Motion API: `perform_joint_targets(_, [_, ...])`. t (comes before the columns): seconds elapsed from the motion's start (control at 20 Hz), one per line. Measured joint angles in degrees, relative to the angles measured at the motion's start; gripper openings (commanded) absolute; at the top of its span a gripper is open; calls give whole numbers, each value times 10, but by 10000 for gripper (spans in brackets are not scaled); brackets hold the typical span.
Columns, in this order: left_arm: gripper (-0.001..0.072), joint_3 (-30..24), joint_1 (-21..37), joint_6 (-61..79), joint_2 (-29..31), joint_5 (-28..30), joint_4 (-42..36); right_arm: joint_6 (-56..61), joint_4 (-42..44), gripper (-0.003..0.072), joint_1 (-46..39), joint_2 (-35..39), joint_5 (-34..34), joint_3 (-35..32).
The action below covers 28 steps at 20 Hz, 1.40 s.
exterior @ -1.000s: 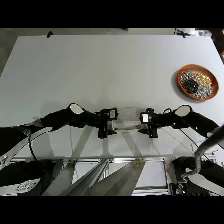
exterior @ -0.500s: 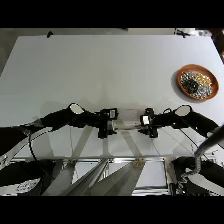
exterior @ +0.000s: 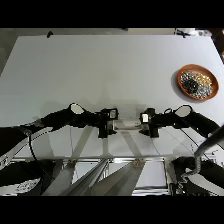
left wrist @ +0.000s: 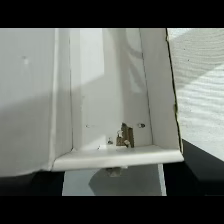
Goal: Fold the box and place the chain.
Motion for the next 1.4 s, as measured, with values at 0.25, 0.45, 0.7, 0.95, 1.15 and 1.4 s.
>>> perform_joint_targets(0.25, [348, 0, 0, -2, 0, 1, 0, 124, -62, 692, 0, 44, 2, 0])
perform_joint_targets(0.45, [348, 0, 0, -3, 0, 1, 0, 218, -146, 642, -9, 113, 27, 0])
perform_joint_targets(0.7, [347, 0, 0, -4, 0, 1, 0, 281, -152, 126, -16, 238, 84, 0])
perform_joint_targets(0.95, [347, 0, 0, -5, 0, 1, 0, 320, -7, 14, 52, 272, 17, 0])
perform_joint_targets(1.15, [347, 0, 0, -5, 0, 1, 0, 436, 32, 14, 114, 203, -143, 0])
perform_joint_targets(1.4, [347, 0, 0, -6, 0, 2, 0, 576, 52, 14, 125, 79, -264, 0])
